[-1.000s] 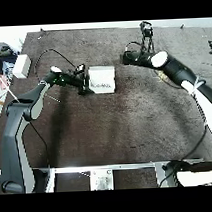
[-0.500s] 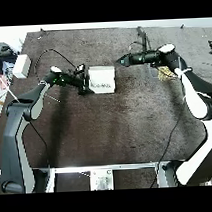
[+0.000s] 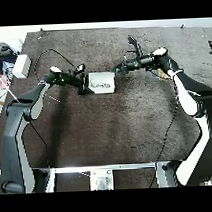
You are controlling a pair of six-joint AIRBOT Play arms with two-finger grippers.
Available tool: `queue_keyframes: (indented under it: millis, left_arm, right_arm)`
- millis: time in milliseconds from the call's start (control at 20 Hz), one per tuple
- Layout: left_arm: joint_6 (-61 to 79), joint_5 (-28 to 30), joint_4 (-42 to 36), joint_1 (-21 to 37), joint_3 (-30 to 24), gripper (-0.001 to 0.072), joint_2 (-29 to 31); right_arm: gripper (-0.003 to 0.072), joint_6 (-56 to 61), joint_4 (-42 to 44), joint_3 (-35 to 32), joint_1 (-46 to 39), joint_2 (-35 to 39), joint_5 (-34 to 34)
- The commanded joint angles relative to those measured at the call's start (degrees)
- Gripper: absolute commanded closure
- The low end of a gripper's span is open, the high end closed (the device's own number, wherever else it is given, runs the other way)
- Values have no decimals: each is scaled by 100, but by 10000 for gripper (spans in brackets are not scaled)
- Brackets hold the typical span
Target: Fold the box and place the chain.
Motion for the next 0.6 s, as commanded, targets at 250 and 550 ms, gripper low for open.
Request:
queue_keyframes:
  millis: [250,550]
  left_arm:
    - [0,13,0,-4,2,373,2]
    - [0,13,-2,-4,2,373,0]
  right_arm:
    - [389,-549,-173,15,120,0,531]
    - [364,-981,-776,131,540,31,481]
